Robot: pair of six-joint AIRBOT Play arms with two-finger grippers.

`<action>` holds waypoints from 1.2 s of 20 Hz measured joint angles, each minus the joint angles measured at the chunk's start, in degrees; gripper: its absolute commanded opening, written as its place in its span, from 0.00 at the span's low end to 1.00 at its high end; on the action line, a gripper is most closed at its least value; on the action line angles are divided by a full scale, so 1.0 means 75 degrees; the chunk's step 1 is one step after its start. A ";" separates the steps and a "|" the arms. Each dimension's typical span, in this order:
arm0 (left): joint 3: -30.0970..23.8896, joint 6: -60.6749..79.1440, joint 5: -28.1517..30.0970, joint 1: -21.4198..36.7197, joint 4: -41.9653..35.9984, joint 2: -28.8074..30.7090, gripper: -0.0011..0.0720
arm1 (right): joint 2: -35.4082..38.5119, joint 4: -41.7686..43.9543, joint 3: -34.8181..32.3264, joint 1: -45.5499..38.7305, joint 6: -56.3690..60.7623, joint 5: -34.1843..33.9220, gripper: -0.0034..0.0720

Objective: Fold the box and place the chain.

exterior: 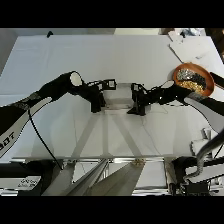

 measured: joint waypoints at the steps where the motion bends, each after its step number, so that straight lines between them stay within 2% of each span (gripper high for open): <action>1: 0.0000 0.0000 0.0035 0.0000 -0.0052 -0.0015 0.21 | 0.0000 0.0000 0.0000 0.0000 0.0000 0.0003 0.72; 2: 0.0000 -0.0003 0.0050 0.0000 -0.0114 -0.0038 0.24 | 0.0000 0.0000 0.0000 0.0000 -0.0003 0.0003 0.72; 3: 0.0000 -0.0003 0.0067 0.0000 -0.0181 -0.0073 0.33 | -0.0003 0.0000 0.0000 0.0000 -0.0003 0.0000 0.72; 5: 0.0000 -0.0003 0.0067 0.0000 -0.0300 -0.0152 0.61 | 0.0000 0.0000 0.0000 0.0000 -0.0003 0.0003 0.72; 6: 0.0000 -0.0006 0.0055 0.0000 -0.0341 -0.0192 0.70 | 0.0000 0.0000 0.0000 0.0000 0.0000 0.0000 0.72; 9: 0.0003 -0.0006 0.0064 -0.0003 -0.0391 -0.0248 0.71 | 0.0000 0.0000 0.0000 0.0000 0.0000 0.0000 0.72; 10: 0.0003 -0.0006 0.0070 -0.0003 -0.0391 -0.0262 0.70 | 0.0000 0.0003 0.0000 0.0000 0.0000 0.0000 0.72; 11: 0.0003 -0.0006 0.0073 -0.0003 -0.0393 -0.0268 0.63 | 0.0000 0.0003 0.0000 0.0000 0.0000 0.0000 0.72; 13: 0.0003 -0.0006 0.0128 -0.0003 -0.0382 -0.0283 0.34 | 0.0000 0.0000 0.0000 0.0000 -0.0003 0.0000 0.72; 14: 0.0003 -0.0009 0.0140 0.0000 -0.0361 -0.0283 0.12 | 0.0000 0.0000 0.0000 0.0000 -0.0006 0.0000 0.72; 15: 0.0003 -0.0012 0.0149 0.0000 -0.0379 -0.0283 0.03 | 0.0000 -0.0006 0.0000 0.0000 -0.0015 0.0000 0.72; 19: 0.0000 -0.0055 -0.0137 -0.0003 -0.0408 -0.0067 0.02 | -0.0003 -0.0003 0.0000 0.0000 -0.0006 0.0000 0.72; 24: 0.0000 -0.0169 -0.0714 0.0023 -0.0411 0.0866 0.02 | 0.0000 -0.0003 0.0000 0.0000 -0.0006 0.0000 0.72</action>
